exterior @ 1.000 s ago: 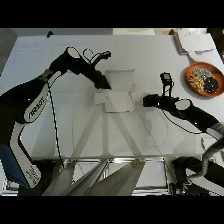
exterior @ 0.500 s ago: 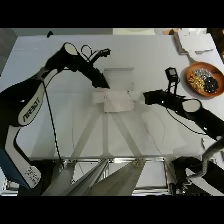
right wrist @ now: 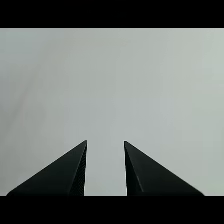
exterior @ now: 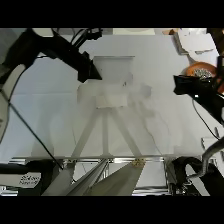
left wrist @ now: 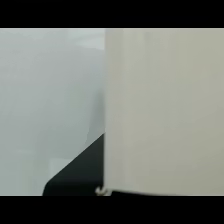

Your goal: Fold the box and place the chain.

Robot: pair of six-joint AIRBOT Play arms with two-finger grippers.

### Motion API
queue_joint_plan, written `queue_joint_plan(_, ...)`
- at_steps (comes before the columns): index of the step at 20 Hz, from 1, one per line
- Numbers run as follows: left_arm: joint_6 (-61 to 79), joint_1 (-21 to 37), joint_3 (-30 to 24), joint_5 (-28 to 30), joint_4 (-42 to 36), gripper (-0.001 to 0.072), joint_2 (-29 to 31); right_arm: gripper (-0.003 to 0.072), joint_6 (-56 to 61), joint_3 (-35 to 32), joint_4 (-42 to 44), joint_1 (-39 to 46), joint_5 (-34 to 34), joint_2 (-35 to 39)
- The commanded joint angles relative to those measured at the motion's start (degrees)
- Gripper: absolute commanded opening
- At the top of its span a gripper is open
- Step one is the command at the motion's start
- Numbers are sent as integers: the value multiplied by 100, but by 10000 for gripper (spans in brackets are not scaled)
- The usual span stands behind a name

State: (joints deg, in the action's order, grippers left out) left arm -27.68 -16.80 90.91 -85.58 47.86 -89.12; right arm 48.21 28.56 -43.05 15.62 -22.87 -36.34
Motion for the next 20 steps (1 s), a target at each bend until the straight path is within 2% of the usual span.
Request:
queue_joint_plan(1, 704, 81, -1429, 802, -173, 0, 929, 231, 133, 0, -439, 800, -728, 286)
queue_joint_plan(3, 1226, 155, -2310, 1471, -758, 2, 1012, 231, 133, 0, -638, 1084, -1097, 286)
queue_joint_plan(5, 1368, 136, -2671, 1681, -846, 4, 758, 231, 131, 0, -758, 1207, -1325, 286)
queue_joint_plan(7, 1377, 98, -2680, 1711, -841, 10, 407, 230, 131, 0, -813, 1207, -1408, 286)
queue_joint_plan(11, 1471, -46, -2680, 2155, -841, 7, -26, 217, 131, 0, -815, 1207, -1414, 286)
queue_joint_plan(16, 3543, -127, -2677, 2203, -1110, 4, -164, 217, 131, 0, -815, 1207, -1425, 286)
queue_joint_plan(20, 3862, -127, -2677, 2186, -1541, 5, -433, 217, 131, 0, -815, 1207, -1432, 286)
